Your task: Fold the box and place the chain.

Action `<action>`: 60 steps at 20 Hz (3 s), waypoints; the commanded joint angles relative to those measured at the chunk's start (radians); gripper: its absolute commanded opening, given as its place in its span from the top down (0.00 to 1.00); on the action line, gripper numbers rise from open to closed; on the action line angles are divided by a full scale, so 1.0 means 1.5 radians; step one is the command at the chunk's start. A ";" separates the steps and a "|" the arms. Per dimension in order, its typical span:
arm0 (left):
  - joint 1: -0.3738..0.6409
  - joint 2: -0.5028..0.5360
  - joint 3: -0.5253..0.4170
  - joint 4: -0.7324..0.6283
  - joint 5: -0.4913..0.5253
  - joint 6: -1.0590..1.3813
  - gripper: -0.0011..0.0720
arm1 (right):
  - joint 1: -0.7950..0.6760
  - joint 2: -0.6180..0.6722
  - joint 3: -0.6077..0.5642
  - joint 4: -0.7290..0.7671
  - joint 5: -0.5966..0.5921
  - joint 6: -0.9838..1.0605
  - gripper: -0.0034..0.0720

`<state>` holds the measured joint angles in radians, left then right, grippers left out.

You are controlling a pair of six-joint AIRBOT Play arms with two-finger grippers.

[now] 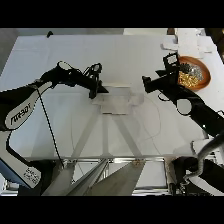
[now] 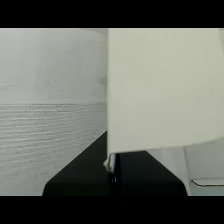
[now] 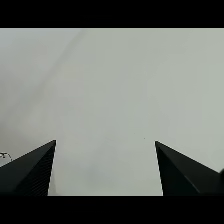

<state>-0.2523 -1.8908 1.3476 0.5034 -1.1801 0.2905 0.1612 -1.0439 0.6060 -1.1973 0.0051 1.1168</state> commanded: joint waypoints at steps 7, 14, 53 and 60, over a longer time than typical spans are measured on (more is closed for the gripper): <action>-0.001 -0.001 0.000 0.005 0.001 -0.001 0.97 | 0.001 0.001 0.001 0.000 0.000 0.000 0.01; -0.001 -0.001 0.000 0.005 0.001 -0.001 0.97 | 0.001 0.001 0.001 0.000 0.000 0.000 0.01; -0.001 -0.001 0.000 0.004 0.001 -0.001 0.97 | 0.005 0.127 -0.051 0.135 0.300 -0.554 0.00; -0.001 -0.001 0.000 0.004 0.001 -0.001 0.97 | 0.005 -0.022 -0.051 0.445 0.343 -1.028 0.00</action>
<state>-0.2523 -1.8912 1.3476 0.5095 -1.1790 0.2886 0.1802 -0.9997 0.5301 -0.7464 0.4778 -0.1158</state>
